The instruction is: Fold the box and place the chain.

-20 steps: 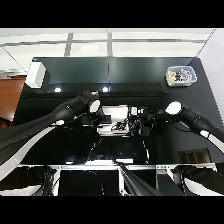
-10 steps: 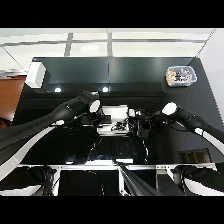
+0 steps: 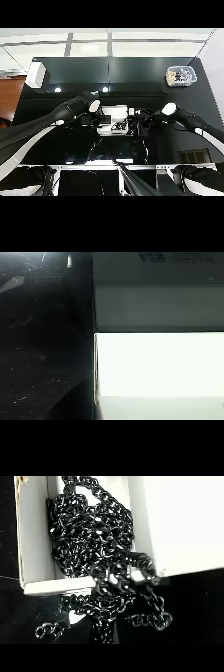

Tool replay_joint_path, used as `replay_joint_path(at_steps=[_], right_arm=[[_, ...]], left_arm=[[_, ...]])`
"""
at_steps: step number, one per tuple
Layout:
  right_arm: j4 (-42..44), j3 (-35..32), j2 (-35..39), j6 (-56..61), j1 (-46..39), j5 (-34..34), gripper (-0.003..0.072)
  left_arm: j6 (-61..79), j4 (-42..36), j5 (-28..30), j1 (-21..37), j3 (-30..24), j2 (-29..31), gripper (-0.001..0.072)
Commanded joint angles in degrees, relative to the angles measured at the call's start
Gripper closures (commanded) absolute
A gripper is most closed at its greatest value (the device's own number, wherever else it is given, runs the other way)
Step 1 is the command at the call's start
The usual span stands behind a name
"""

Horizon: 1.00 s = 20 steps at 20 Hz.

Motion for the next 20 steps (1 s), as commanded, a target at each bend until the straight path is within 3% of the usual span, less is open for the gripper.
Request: replay_joint_path(at_steps=[1, 6, 10, 14, 17, 20], right_arm=[[-1.49, 0.04, 2.40, 10.86, -0.74, -2.08, 0.0672], [-8.41, 0.46, 15.63, 32.22, -5.57, -0.11, 0.0673], [-7.21, 5.81, 26.05, 40.35, -6.60, 8.52, 0.0673], [9.77, 10.58, 27.61, 42.86, -6.62, 12.79, 0.0673], [23.82, 10.62, 27.61, 41.88, -6.60, 12.44, 0.0673], [31.85, 10.62, 27.61, 41.99, -6.60, 9.84, 0.0672]], left_arm=[[-0.02, 0.02, 0.02, 0.02, 0.00, 0.02, 0.0681], [-0.02, 0.02, 0.07, 0.02, 0.00, 0.02, 0.0681], [-0.02, 0.02, 0.07, 0.02, 0.00, 0.02, 0.0681], [-0.02, 0.02, 0.07, 0.02, 0.00, 0.02, 0.0681], [-0.02, 0.02, 0.09, 0.02, 0.00, 0.02, 0.0681], [-0.02, 0.02, 0.15, 0.02, 0.00, 0.02, 0.0681]])
